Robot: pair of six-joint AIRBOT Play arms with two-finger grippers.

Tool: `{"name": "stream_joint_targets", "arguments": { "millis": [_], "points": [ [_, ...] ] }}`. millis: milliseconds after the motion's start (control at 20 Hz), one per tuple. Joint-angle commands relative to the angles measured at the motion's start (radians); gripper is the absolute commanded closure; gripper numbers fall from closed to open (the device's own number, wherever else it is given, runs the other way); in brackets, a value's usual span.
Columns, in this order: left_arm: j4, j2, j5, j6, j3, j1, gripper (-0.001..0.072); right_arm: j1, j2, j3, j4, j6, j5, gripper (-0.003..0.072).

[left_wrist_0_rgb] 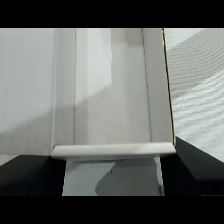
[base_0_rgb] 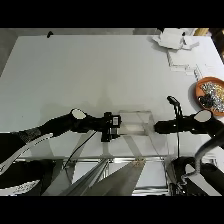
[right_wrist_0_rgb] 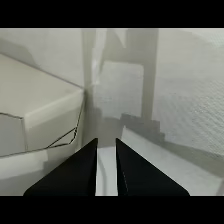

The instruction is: Fold the box and place the chain.

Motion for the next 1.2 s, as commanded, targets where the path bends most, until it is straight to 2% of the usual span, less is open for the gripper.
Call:
{"name": "stream_joint_targets", "arguments": {
  "millis": [0,100,150,500,700,900,1150],
  "points": [
    [0.0,0.001,0.0,0.0,0.0,0.0,0.0434,0.01,0.084,0.0,0.03,0.003,0.056,0.0474],
    [0.0,0.001,0.0,0.0,0.0,0.0,0.0434,0.01,0.144,0.0,0.03,0.003,0.076,0.0281],
    [0.0,0.001,0.0,0.0,0.0,0.0,0.0434,0.01,0.169,0.0,0.03,0.003,0.085,0.027],
    [0.0,0.001,0.0,0.0,0.0,0.0,0.0434,0.036,0.193,0.0,0.075,0.004,0.091,0.027],
    [0.0,0.001,0.0,0.0,0.0,0.0,0.0434,0.178,0.192,0.001,0.033,0.134,-0.021,0.027],
    [0.0,0.001,0.0,0.0,0.0,0.0,0.0434,0.328,0.19,0.061,-0.15,0.429,-0.105,0.028],
    [0.0,0.001,0.0,0.0,0.0,0.0,0.0434,0.519,0.169,0.143,-0.41,0.785,-0.118,0.0281]
  ]
}}
